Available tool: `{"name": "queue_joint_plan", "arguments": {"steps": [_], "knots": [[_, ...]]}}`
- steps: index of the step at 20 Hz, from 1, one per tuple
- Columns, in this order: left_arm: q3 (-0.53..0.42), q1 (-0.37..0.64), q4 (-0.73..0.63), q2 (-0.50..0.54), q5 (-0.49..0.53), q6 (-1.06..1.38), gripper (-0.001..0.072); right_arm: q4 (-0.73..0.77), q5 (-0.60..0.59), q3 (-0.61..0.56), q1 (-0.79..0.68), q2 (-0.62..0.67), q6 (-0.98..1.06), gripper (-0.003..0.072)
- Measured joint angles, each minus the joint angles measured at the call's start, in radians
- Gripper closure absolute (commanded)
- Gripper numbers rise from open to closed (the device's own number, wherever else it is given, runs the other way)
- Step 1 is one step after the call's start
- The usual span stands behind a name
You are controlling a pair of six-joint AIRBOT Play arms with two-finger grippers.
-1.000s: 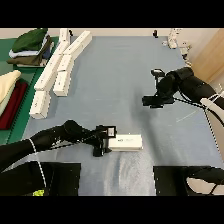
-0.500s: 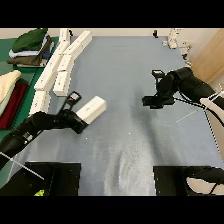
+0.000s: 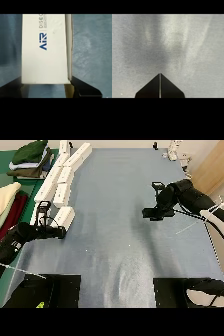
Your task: Fold the box.
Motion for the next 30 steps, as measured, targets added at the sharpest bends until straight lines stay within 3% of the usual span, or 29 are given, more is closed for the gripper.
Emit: {"name": "queue_joint_plan", "arguments": {"steps": [10,19,20,21,23,27,30], "knots": [[0.0,0.071,0.034,-0.145,0.161,-0.019,0.0201,0.0,0.0,0.0,0.0,0.0,0.0,0.0666],[0.0,0.072,0.037,-0.187,0.204,-0.02,0.0201,0.0,0.0,0.0,0.0,0.0,0.0,0.0667],[0.0,0.072,0.037,-0.188,0.206,-0.02,0.0174,0.0,0.0,0.0,0.0,0.0,0.0,0.0667],[0.0,0.072,0.037,-0.188,0.206,-0.02,0.0017,0.0,0.0,0.0,0.0,0.0,0.0,0.0666],[0.0,0.072,0.037,-0.188,0.204,-0.021,0.0014,0.0,0.0,0.0,0.0,0.0,0.0,0.0666],[0.02,0.073,0.047,-0.189,0.147,-0.021,0.0014,0.0,0.0,0.0,0.0,0.0,0.0,0.0667],[0.089,0.074,0.093,-0.189,-0.053,-0.026,0.0014,0.0,0.0,0.0,0.0,0.0,0.0,0.0666]]}}
